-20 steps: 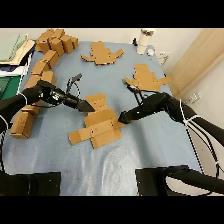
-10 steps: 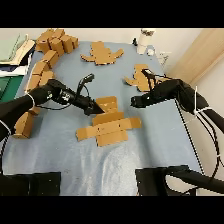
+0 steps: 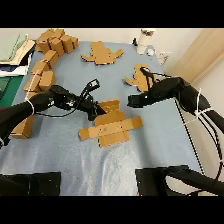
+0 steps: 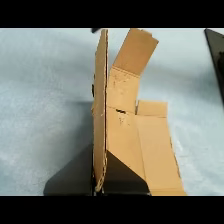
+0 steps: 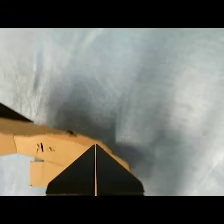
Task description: Fold the box.
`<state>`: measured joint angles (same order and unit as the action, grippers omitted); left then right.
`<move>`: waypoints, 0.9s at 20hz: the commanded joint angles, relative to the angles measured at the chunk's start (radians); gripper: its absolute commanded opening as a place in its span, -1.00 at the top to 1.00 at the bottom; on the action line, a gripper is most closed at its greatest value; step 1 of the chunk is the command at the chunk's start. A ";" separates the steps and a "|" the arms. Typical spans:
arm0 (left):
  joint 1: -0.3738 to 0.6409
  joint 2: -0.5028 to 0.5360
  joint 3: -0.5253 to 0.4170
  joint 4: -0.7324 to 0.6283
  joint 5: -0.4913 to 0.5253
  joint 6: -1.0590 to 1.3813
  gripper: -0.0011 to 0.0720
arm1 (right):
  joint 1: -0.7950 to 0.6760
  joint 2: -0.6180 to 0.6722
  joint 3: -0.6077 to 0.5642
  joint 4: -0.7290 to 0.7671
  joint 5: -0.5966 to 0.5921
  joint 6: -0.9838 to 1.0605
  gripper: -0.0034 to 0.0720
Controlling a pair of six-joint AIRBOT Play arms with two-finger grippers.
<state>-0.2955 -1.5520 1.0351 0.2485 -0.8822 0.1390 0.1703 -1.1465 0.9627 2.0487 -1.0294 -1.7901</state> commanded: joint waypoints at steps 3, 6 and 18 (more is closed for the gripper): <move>-0.005 0.006 -0.016 -0.010 0.032 0.031 0.94 | 0.174 0.013 -0.075 -0.251 -0.056 0.223 0.90; -0.005 0.006 -0.016 -0.010 -0.006 0.029 0.94 | 0.191 0.009 -0.179 -0.330 0.034 0.290 0.90; -0.053 0.008 -0.016 0.023 -0.019 0.078 0.94 | 0.191 0.018 -0.232 -0.411 0.087 0.327 0.90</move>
